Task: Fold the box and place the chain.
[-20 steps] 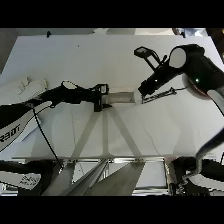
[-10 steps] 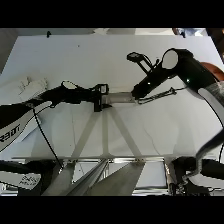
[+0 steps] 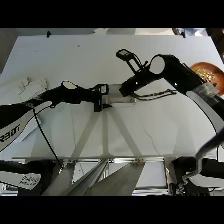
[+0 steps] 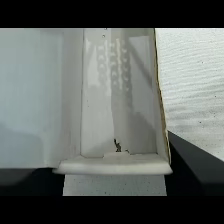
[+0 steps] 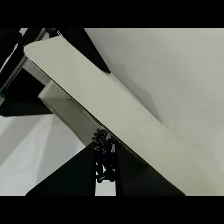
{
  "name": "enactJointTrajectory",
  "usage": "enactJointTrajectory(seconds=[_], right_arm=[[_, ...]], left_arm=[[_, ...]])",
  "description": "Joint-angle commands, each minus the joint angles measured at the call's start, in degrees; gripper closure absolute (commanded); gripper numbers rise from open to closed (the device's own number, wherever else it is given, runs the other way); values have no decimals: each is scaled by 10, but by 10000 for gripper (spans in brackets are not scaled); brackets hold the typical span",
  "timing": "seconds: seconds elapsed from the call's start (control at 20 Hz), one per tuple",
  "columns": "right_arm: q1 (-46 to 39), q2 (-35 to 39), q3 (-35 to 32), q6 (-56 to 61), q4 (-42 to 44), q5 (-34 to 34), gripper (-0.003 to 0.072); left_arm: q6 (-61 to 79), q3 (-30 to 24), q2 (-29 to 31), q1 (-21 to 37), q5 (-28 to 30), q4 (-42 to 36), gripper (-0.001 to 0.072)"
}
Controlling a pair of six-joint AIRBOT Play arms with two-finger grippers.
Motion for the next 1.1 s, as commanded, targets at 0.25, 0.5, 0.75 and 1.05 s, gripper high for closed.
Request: enactJointTrajectory(seconds=[0.25, 0.5, 0.75, 1.05], right_arm=[[5, -71, 0, 0, -1, 24, 527], [5, -45, 0, 0, 1, 23, 345], [5, 21, 1, -1, -13, 21, 345], [-9, 100, 1, 0, -108, 43, 345]], left_arm=[[0, 0, 0, 0, 0, 0, 361], [0, 0, 0, 0, 0, 0, 361], [0, 0, 0, 0, 0, 0, 361], [0, 0, 0, 0, 0, 0, 361]])
